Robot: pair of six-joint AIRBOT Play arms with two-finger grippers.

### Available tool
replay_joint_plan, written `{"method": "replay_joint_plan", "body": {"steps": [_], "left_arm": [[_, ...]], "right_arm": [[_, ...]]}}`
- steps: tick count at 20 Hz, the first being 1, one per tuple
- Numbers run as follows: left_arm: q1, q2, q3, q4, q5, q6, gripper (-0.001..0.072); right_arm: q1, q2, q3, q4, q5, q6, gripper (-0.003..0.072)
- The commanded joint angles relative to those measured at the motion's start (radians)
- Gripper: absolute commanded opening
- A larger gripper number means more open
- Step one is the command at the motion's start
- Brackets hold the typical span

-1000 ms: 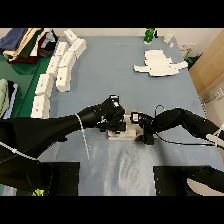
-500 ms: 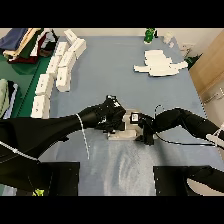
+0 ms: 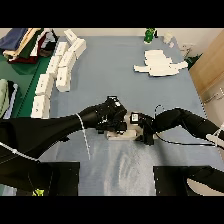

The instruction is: Fold the box.

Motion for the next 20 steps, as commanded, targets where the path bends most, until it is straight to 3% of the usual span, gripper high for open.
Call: {"method": "replay_joint_plan", "body": {"steps": [1,3,4,12,13,14,15,20], "left_arm": [[0.001,-0.003,0.002,-0.001,0.003,-0.005,0.0576],[0.000,-0.007,0.002,0.003,0.000,-0.018,0.0087],[0.000,-0.008,0.002,0.003,0.007,-0.019,0.0015],[0.000,-0.008,0.002,0.002,0.004,-0.018,0.0017],[0.000,-0.008,0.002,0.002,0.004,-0.018,0.0044],[0.000,-0.008,0.002,0.002,0.004,-0.019,0.0360],[0.000,-0.008,0.002,0.002,0.004,-0.021,0.0563],[0.000,-0.008,0.002,0.003,0.004,-0.022,0.0558]], "right_arm": [[-0.001,0.000,0.000,0.000,0.001,0.000,0.0504],[-0.001,0.000,0.000,0.000,0.001,0.000,0.0504],[-0.001,0.000,0.000,0.000,0.001,0.000,0.0504],[-0.001,0.000,0.000,0.000,0.001,0.000,0.0504],[-0.001,0.000,0.000,0.000,0.001,0.000,0.0504],[-0.001,0.000,0.000,0.000,0.001,0.000,0.0504],[-0.001,0.000,0.000,0.000,0.001,0.000,0.0504],[-0.001,0.000,0.000,0.000,0.001,0.000,0.0504]]}}
